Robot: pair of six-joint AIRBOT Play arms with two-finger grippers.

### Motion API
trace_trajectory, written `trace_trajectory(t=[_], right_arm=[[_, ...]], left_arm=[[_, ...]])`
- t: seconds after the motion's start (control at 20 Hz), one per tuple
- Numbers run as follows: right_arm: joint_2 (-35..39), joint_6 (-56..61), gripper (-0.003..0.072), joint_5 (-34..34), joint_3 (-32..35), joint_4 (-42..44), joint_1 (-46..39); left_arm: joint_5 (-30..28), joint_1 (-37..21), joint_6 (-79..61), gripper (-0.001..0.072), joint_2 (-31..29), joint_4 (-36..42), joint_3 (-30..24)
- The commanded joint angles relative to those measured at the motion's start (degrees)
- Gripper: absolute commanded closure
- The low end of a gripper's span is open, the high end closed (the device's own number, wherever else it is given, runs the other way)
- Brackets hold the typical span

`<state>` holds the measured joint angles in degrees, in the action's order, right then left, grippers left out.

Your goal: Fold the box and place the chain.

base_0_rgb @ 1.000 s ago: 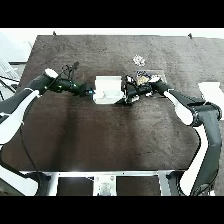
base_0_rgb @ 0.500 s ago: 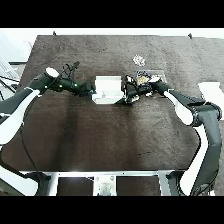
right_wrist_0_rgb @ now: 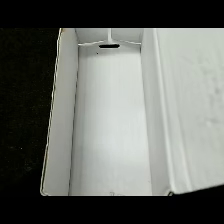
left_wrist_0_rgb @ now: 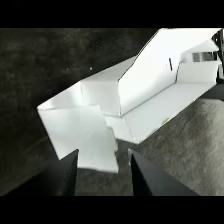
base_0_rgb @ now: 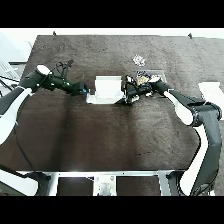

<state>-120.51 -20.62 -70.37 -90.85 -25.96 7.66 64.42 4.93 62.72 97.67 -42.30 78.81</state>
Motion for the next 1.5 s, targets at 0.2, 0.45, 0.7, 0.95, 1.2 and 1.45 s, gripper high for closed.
trace_trajectory(t=[0.2, 0.45, 0.7, 0.95, 1.2, 1.45], right_arm=[[0.02, 0.00, 0.0098, -0.02, 0.02, 0.00, 0.02], [0.02, 0.00, 0.0098, -0.02, 0.02, 0.00, 0.02], [0.02, 0.00, 0.0098, 0.00, 0.02, 0.00, 0.02], [0.02, 0.00, 0.0098, 0.00, 0.02, 0.00, 0.02], [0.02, 0.00, 0.0098, 0.00, 0.02, 0.00, 0.02], [0.02, 0.00, 0.0098, -0.02, 0.02, 0.00, 0.02]], left_arm=[[2.10, -4.94, -1.29, 0.0315, -0.42, -4.42, -2.82], [-3.37, -2.73, -2.58, 0.0314, 1.22, 1.42, -5.22], [-6.14, -0.33, -5.60, 0.0314, 5.38, 8.22, -5.20], [-6.71, -0.33, -6.25, 0.0313, 6.56, 9.77, -5.20], [-5.33, -0.50, -7.80, 0.0313, 6.45, 12.26, -4.35], [-2.80, -2.62, -10.75, 0.0314, 6.03, 13.31, -4.26]])
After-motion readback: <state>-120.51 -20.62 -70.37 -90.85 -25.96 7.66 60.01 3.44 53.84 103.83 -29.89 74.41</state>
